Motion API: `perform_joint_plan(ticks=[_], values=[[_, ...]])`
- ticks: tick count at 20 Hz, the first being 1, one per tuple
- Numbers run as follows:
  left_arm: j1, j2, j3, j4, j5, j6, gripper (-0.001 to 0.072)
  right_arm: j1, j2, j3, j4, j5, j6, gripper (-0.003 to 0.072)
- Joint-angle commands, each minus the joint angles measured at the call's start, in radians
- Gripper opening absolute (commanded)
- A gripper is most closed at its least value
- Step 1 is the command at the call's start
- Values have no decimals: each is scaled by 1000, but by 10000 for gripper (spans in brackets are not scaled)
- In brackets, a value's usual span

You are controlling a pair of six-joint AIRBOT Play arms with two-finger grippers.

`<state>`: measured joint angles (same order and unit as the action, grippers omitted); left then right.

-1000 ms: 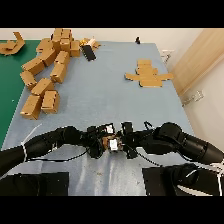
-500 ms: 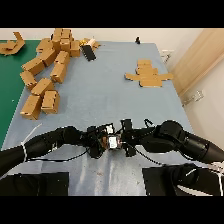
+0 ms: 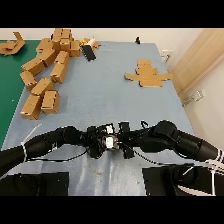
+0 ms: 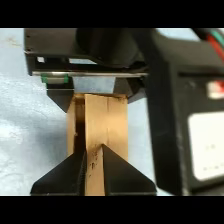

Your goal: Fold the box.

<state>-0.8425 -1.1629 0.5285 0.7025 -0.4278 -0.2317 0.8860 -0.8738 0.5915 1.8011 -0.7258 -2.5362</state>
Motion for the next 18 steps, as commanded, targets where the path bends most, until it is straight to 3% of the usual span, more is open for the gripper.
perform_joint_plan(ticks=[1,3,5,10,14,16,18], values=[[1,1,0,0,2,0,521,29,-6,0,19,-40,0,145],[1,1,0,0,2,0,521,37,-13,-2,19,-44,0,186],[1,1,0,0,2,0,521,37,-18,-2,16,-44,0,305],[1,1,0,0,2,0,521,37,-6,10,-12,-76,49,305],[1,1,0,0,2,0,520,35,115,70,-211,-294,468,302],[1,1,0,0,2,0,521,35,209,76,-255,-390,666,250],[1,1,0,0,2,0,521,25,299,69,-262,-451,917,16]])
